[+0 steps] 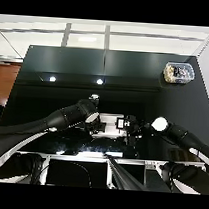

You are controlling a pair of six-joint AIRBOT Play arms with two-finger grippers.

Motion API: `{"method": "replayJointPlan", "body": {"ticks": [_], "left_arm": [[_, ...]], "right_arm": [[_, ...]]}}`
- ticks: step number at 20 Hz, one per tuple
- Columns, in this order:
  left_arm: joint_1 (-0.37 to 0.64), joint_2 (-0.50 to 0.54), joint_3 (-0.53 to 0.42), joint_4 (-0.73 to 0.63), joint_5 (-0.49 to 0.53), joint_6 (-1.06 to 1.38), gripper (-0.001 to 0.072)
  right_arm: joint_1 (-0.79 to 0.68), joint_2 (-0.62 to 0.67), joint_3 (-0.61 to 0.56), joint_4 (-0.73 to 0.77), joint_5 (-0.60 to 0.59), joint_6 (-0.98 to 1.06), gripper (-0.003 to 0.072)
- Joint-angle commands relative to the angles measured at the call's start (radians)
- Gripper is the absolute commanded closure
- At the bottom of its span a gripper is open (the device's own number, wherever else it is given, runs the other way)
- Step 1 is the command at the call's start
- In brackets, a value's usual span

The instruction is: Fold the box and place the chain.

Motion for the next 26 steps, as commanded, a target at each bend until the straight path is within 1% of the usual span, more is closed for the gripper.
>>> {"method": "replayJointPlan", "body": {"ticks": [1, 5, 6, 7, 8, 20, 21, 22, 23, 26], "left_arm": [[0.001, -0.008, 0.0, -0.002, 0.003, 0.0, 0.0379], [0.001, -0.008, 0.0, -0.005, 0.005, 0.0, 0.0381], [0.0, -0.008, 0.0, -0.009, 0.011, 0.0, 0.041], [0.0, -0.008, 0.0, -0.022, 0.016, 0.0, 0.0619], [-0.002, -0.008, 0.0, -0.029, 0.029, 0.0, 0.0683], [-0.001, -0.008, 0.001, -0.027, 0.031, -0.018, 0.0679], [-0.001, -0.007, 0.001, -0.026, 0.03, -0.018, 0.0645], [-0.001, -0.007, 0.001, -0.026, 0.027, -0.018, 0.0518], [-0.001, -0.007, 0.001, -0.027, 0.026, -0.018, 0.0417], [-0.001, -0.007, 0.001, -0.026, 0.025, -0.018, 0.0419]], "right_arm": [[0.0, -0.001, 0.0, 0.0, 0.0, 0.0, 0.0148], [0.0, -0.001, 0.0, 0.0, 0.0, 0.0, 0.0147], [0.0, -0.001, 0.0, 0.0, 0.0, 0.0, 0.0147], [0.0, -0.001, 0.0, 0.0, 0.0, 0.0, 0.0147], [0.0, -0.001, 0.0, 0.0, 0.0, 0.0, 0.0147], [0.0, -0.001, 0.0, 0.0, -0.003, 0.003, 0.0148], [0.0, -0.001, 0.0, 0.0, -0.003, 0.003, 0.0147], [0.0, -0.001, 0.0, 0.0, -0.003, 0.003, 0.0147], [0.0, -0.001, 0.0, 0.0, -0.003, 0.003, 0.0147], [0.0, -0.001, 0.0, 0.0, -0.003, 0.003, 0.0147]]}}
